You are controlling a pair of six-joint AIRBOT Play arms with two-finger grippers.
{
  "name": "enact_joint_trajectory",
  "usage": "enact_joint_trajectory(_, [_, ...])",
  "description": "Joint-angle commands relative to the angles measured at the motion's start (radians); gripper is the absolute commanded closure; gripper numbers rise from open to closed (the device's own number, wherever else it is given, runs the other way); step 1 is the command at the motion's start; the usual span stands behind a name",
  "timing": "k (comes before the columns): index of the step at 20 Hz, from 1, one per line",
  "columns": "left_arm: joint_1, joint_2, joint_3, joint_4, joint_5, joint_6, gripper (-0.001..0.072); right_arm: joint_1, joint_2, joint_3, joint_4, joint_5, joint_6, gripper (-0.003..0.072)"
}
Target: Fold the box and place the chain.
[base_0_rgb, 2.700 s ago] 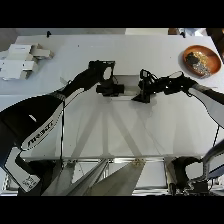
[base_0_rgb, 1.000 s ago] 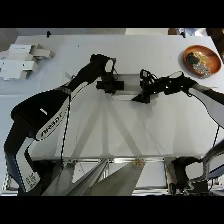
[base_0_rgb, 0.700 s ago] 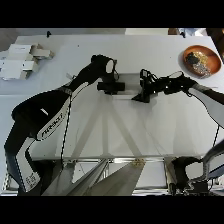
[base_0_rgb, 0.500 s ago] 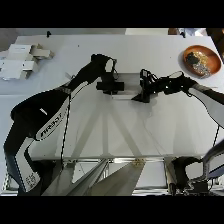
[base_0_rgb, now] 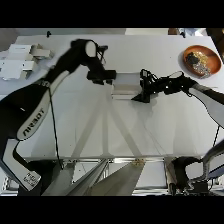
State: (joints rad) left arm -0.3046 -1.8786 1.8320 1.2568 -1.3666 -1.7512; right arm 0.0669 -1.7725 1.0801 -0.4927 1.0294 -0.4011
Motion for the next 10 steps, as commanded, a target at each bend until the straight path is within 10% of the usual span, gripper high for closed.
enact_joint_trajectory(1, [0.085, 0.048, 0.000, -0.045, 0.001, 0.435, 0.0286, 0.000, 0.000, 0.000, 0.000, 0.000, 0.000, 0.0089])
enact_joint_trajectory(10, [0.185, 0.049, -0.204, -0.491, 0.060, 1.600, 0.0192, 0.000, 0.000, 0.000, 0.000, 0.000, 0.000, 0.0089])
